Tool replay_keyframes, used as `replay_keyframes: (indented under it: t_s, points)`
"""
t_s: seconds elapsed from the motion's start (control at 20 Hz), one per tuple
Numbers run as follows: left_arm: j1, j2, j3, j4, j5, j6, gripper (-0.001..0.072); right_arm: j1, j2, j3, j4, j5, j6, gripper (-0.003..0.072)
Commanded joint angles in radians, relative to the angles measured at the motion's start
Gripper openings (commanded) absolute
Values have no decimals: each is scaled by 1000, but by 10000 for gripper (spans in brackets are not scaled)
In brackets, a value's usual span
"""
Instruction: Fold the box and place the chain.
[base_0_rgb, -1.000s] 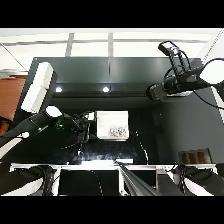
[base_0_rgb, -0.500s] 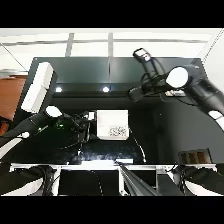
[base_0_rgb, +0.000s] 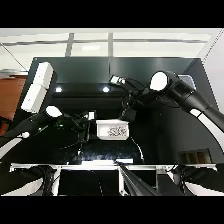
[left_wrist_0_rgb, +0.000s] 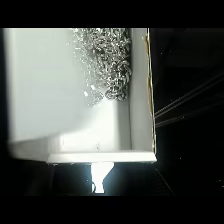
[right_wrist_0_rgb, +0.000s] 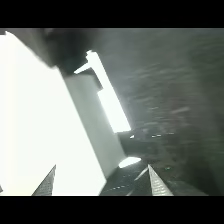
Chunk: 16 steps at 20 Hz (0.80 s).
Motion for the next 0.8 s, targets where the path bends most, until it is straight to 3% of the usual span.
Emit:
replay_keyframes:
  t_s: [0.0,0.4,0.75]
  points:
    - [0,-1,1,1,0,0,368,9,-3,0,98,80,-109,705]
    - [0,-1,1,1,0,0,368,9,-3,-5,123,141,-137,708]
    - [-1,-1,1,1,0,0,368,46,-6,-78,80,25,-155,705]
